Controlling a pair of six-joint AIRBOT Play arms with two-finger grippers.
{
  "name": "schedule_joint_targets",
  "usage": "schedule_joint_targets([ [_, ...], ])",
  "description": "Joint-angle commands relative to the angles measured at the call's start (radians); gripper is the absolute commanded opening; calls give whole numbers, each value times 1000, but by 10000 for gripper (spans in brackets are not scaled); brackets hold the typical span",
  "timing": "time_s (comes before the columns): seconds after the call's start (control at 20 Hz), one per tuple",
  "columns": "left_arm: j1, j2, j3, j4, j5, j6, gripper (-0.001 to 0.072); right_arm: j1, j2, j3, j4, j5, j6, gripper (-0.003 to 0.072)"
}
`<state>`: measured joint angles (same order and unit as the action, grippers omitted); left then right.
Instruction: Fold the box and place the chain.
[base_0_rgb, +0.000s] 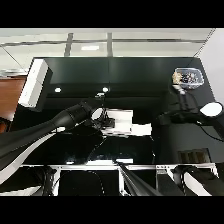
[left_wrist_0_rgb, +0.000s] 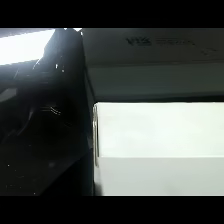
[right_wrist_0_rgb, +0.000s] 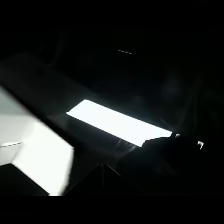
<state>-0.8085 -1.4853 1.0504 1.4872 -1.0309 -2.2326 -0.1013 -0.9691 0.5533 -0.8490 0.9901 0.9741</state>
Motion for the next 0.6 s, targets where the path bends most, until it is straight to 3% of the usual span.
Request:
schedule_joint_targets([
  [0.0,2,0,0,-11,12,0,31,-146,-1,-85,-13,28,332,11],
  [0.2,2,0,0,-11,6,0,31,-47,-97,-163,158,53,278,12],
  [0.4,2,0,0,-11,5,0,31,117,-210,-159,383,-26,193,12],
  [0.55,2,0,0,-11,5,0,31,166,-245,-98,473,37,85,12],
])
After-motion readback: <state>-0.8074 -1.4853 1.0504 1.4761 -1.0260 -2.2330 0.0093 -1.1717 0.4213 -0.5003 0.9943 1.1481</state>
